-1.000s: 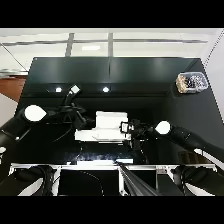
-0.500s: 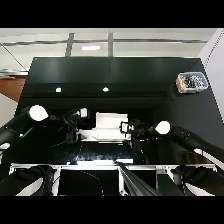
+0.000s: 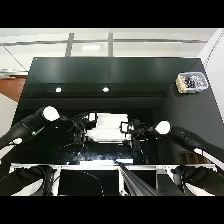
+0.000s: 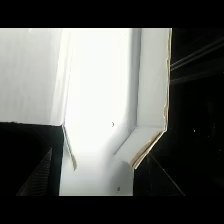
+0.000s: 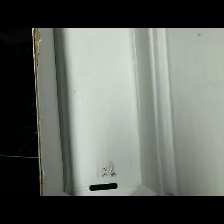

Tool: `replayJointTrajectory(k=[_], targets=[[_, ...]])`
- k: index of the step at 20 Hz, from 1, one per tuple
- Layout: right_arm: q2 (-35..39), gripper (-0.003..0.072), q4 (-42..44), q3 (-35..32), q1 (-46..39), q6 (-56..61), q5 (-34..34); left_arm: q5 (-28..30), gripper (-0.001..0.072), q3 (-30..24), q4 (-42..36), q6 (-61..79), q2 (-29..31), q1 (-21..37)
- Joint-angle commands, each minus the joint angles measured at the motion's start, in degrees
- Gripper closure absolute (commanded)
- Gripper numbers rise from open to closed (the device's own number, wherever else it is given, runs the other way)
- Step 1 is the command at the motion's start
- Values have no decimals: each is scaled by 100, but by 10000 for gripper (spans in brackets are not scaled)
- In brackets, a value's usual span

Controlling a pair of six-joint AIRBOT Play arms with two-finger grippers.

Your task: Fold the box and place the chain.

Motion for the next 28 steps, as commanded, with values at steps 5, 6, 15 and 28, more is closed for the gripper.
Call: replayJointTrajectory(k=[5,6,15,28], targets=[[-2,251,2,-2,0,4,7,197,219,-149,15,-341,-26,-120],[-2,251,2,0,0,2,7,297,289,-149,22,-334,-17,-120],[-2,250,2,-2,0,4,4,483,510,-146,-24,-332,9,-428],[-2,251,0,-2,0,2,4,977,679,-149,-798,-339,-109,-809]])
